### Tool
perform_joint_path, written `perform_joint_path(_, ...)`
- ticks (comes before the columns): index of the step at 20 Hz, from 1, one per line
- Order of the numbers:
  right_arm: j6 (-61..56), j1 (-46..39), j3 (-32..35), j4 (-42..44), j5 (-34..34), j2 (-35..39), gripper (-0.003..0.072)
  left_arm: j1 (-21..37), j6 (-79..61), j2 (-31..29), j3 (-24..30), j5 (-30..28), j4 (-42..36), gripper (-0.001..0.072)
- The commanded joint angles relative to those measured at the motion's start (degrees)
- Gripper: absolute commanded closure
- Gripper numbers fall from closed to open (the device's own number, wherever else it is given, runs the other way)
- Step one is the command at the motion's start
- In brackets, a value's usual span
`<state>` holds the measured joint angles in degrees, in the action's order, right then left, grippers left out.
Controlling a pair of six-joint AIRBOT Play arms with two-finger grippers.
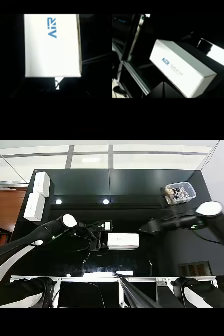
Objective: Fold the box and place the chain.
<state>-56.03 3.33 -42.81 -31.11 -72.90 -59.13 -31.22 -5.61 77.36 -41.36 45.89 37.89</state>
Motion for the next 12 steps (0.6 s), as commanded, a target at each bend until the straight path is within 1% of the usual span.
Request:
perform_joint_path(1,0.04,-10.34,-0.98,-0.81,-4.24,7.32,0.0674,0.28,8.02,-3.67,-0.04,1.18,7.74,-0.0001)
perform_joint_path(2,0.04,-12.76,-0.98,-0.92,-4.81,8.07,0.0673,0.26,10.47,-5.68,-0.04,1.88,10.38,-0.0001)
perform_joint_path(3,0.04,-14.47,-0.98,-0.87,-5.25,8.28,0.0674,0.22,11.21,-7.93,-0.04,3.08,11.32,-0.0001)
perform_joint_path(5,0.07,-15.61,-0.94,-0.92,-4.52,8.28,0.0674,-0.37,11.63,-11.21,-0.13,3.39,8.76,0.0)
perform_joint_path(6,0.07,-15.5,-0.92,-0.85,-3.65,8.26,0.0673,-1.16,11.8,-11.67,-0.79,3.43,7.1,0.0)
perform_joint_path(7,0.07,-15.41,-0.92,-0.85,-2.95,8.28,0.0674,-2.29,12.11,-11.43,-1.57,2.86,5.57,0.0)
perform_joint_path(10,0.07,-15.43,-0.92,-0.85,-2.51,8.28,0.0674,-7.1,12.11,-8.68,-4.46,-3.15,3.5,0.0004)
perform_joint_path(12,0.07,-15.43,-0.92,-0.87,-2.58,8.28,0.0674,-9.16,12.98,-4.92,-7.67,-3.43,2.95,0.0006)
